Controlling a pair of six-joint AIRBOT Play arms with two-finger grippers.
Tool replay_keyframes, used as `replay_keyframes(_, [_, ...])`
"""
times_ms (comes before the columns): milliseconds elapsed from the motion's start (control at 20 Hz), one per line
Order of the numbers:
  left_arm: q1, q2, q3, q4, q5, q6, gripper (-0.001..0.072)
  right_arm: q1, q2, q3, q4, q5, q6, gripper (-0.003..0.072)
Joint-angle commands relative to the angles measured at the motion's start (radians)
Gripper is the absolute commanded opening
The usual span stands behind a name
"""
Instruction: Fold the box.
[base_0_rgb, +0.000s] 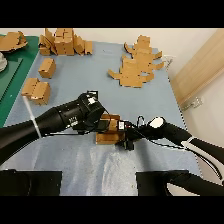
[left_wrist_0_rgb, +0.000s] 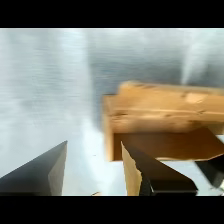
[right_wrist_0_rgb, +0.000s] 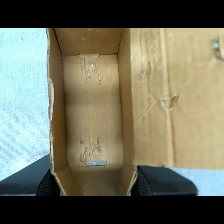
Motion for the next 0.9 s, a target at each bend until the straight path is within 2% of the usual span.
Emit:
replay_keyframes(0, [0.0,0.068,0.0,0.093,-0.153,-0.005,0.0258,0.0,0.0,-0.001,0.0,0.0,0.0,0.0469])
replay_keyframes(50, [0.0,0.076,-0.011,0.154,-0.211,0.013,0.0019,0.0,0.0,-0.001,0.0,0.0,0.0,0.0469])
replay_keyframes(150, [0.03,0.077,-0.077,0.267,-0.26,0.108,0.0011,0.0,0.0,-0.001,0.0,0.0,0.0,0.0469])
replay_keyframes(200, [0.074,0.077,-0.117,0.252,-0.193,0.235,0.001,0.0,0.0,-0.001,0.0,0.0,0.0,0.0469])
replay_keyframes(250, [0.129,0.077,-0.153,0.178,-0.051,0.455,0.001,0.0,0.0,-0.001,-0.001,0.0,0.0,0.0469])
replay_keyframes(350, [0.237,0.077,-0.185,-0.078,0.263,0.98,0.001,0.0,0.0,-0.001,0.0,0.0,0.0,0.0469])
replay_keyframes(400, [0.286,0.077,-0.186,-0.242,0.367,1.229,0.001,0.0,0.0,-0.001,0.0,0.0,0.0,0.0469])
replay_keyframes(450, [0.328,0.077,-0.186,-0.392,0.398,1.394,0.001,0.0,0.0,-0.001,0.0,0.0,0.0,0.0469])
replay_keyframes(550, [0.388,0.079,-0.203,-0.676,0.307,1.656,0.0009,0.0,0.0,-0.001,0.0,0.0,0.0,0.0469])
replay_keyframes(650, [0.376,0.1,-0.27,-0.877,0.186,1.853,0.0007,0.0,0.0,-0.001,-0.001,0.0,0.0,0.0469])
replay_keyframes(700, [0.346,0.129,-0.327,-0.907,0.158,1.886,0.0006,0.0,0.0,-0.001,0.0,0.0,0.0,0.0469])
replay_keyframes(850, [0.282,0.282,-0.512,-0.856,0.165,1.852,0.0006,0.0,0.0,-0.001,0.0,0.0,0.0,0.0469])
